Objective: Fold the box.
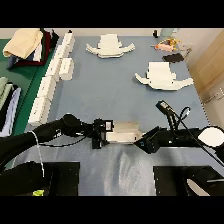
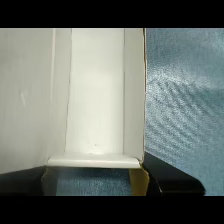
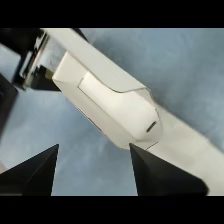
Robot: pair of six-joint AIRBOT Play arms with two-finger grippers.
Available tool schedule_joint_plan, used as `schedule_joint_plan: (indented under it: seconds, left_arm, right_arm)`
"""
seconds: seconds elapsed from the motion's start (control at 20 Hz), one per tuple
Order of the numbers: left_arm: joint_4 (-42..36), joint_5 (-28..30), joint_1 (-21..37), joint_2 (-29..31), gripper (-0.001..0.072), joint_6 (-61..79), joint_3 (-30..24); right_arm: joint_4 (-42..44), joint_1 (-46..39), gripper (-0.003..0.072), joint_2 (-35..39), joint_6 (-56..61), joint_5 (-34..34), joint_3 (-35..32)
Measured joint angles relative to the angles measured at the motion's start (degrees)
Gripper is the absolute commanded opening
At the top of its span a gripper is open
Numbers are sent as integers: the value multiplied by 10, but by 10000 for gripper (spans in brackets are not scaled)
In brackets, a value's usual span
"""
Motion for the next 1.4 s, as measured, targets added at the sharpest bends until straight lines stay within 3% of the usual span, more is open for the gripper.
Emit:
schedule_joint_plan:
  seconds: [0.15, 0.2, 0.25, 0.3, 0.35, 0.65, 0.7, 0.8, 1.05, 1.4]
  left_arm:
    - [0, 0, 0, 0, 525, 0, 0]
    - [0, 0, 0, 0, 525, 0, 0]
    - [0, 0, 0, 0, 525, 0, 0]
    - [0, 0, 0, 0, 525, 0, 0]
    - [0, 0, 0, 0, 525, 0, 0]
    - [0, 0, 0, 0, 525, 0, 0]
    - [0, 0, 0, 0, 525, 0, 0]
    - [0, 0, 0, 0, 525, 0, 0]
    - [0, 0, 0, 0, 525, 0, 0]
    - [0, 0, 0, 0, 525, 0, 0]
  right_arm:
    - [5, 0, 674, -7, 94, -7, 0]
    - [6, 0, 541, -13, 113, -13, 0]
    - [6, 0, 475, -20, 129, -20, 0]
    - [7, 0, 275, -29, 141, -28, 0]
    - [13, 0, 191, -39, 151, -36, 0]
    - [154, 1, 189, -111, 49, -77, 6]
    - [172, 1, 138, -128, 29, -97, 14]
    - [195, 0, 138, -167, -2, -129, 37]
    - [205, 0, 138, -284, -54, -169, 104]
    - [206, 14, 138, -411, -125, -178, 130]
